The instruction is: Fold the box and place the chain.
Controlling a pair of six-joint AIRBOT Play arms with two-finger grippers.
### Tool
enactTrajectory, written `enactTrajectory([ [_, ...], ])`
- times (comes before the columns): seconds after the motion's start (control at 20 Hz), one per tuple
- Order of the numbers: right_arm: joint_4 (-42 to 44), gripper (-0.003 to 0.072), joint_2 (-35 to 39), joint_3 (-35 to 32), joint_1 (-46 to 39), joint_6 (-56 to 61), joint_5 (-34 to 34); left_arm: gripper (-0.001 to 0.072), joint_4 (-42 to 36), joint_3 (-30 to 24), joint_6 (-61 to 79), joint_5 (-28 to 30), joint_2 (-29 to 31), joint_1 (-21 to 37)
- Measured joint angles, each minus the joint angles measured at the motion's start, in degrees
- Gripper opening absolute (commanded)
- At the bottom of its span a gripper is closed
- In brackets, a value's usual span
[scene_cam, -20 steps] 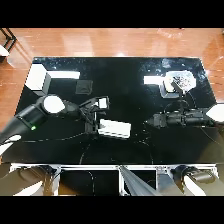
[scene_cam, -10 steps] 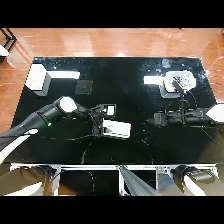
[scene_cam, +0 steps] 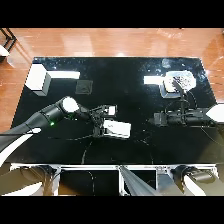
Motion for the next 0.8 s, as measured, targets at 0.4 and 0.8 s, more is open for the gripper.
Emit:
enactTrajectory([
  [0.4,0.00,0.0019,0.00,0.00,0.00,0.00,-0.37,0.0637,0.02,0.00,-0.04,0.94,0.00,-0.52],
  [0.8,0.00,0.0019,0.00,0.00,0.00,0.00,-1.05,0.0636,0.72,0.00,-1.20,2.91,-0.07,-2.29],
])
